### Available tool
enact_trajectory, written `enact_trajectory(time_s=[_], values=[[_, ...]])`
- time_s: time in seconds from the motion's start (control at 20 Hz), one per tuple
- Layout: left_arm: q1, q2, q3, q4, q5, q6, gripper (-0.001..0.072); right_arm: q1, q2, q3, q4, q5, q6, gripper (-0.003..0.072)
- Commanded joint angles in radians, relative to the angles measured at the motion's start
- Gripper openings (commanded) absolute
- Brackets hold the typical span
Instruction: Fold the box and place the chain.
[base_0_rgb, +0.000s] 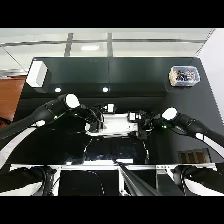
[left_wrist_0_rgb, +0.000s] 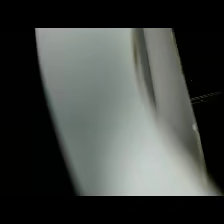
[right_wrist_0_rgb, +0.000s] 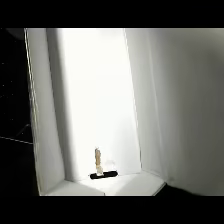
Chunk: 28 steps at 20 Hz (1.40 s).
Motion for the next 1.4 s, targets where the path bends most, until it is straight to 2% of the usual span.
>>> enact_trajectory(time_s=[0.0, 0.2, 0.3, 0.35, 0.45, 0.55, 0.6, 0.65, 0.8, 0.9, 1.0, 1.15, 1.35], values=[[0.025, 0.039, 0.002, 0.079, 0.007, -0.099, 0.0713, 0.001, 0.0, -0.001, -0.001, 0.003, -0.002, 0.0473], [0.069, 0.185, 0.002, 0.319, -0.041, -0.344, 0.0713, 0.001, 0.0, -0.001, -0.001, 0.002, -0.002, 0.0474], [0.094, 0.258, 0.002, 0.389, -0.107, -0.444, 0.0705, 0.001, 0.0, -0.001, 0.0, 0.002, -0.002, 0.0474], [0.109, 0.286, 0.002, 0.388, -0.167, -0.536, 0.0598, 0.001, 0.0, -0.001, 0.0, 0.002, -0.002, 0.0474], [0.124, 0.292, 0.0, 0.292, -0.322, -0.701, 0.0048, 0.001, 0.0, -0.001, 0.0, 0.002, -0.002, 0.0474], [0.121, 0.274, -0.028, 0.09, -0.438, -0.707, 0.0027, 0.001, 0.0, -0.001, 0.0, 0.002, -0.002, 0.0474], [0.111, 0.266, -0.058, -0.032, -0.416, -0.698, 0.0027, 0.001, 0.0, -0.001, 0.0, 0.002, -0.002, 0.0473], [0.09, 0.259, -0.1, -0.161, -0.334, -0.66, 0.0026, 0.001, 0.0, -0.001, 0.0, 0.002, -0.002, 0.0474], [0.039, 0.225, -0.197, -0.419, 0.046, -0.544, 0.0027, 0.001, 0.0, -0.001, 0.0, -0.001, -0.001, 0.0474], [0.066, 0.227, -0.195, -0.565, 0.166, -0.462, 0.0027, 0.001, 0.0, -0.001, 0.0, 0.0, 0.0, 0.0473], [0.12, 0.227, -0.185, -0.584, 0.2, -0.412, 0.0026, 0.001, 0.0, -0.001, 0.0, 0.0, 0.0, 0.0473], [0.145, 0.197, -0.187, -0.469, 0.28, -0.419, 0.0027, 0.001, 0.0, -0.001, 0.0, 0.0, 0.0, 0.0474], [0.116, 0.087, -0.184, -0.402, 0.215, -0.419, 0.0027, 0.001, 0.0, -0.001, 0.0, 0.0, 0.0, 0.0473]])
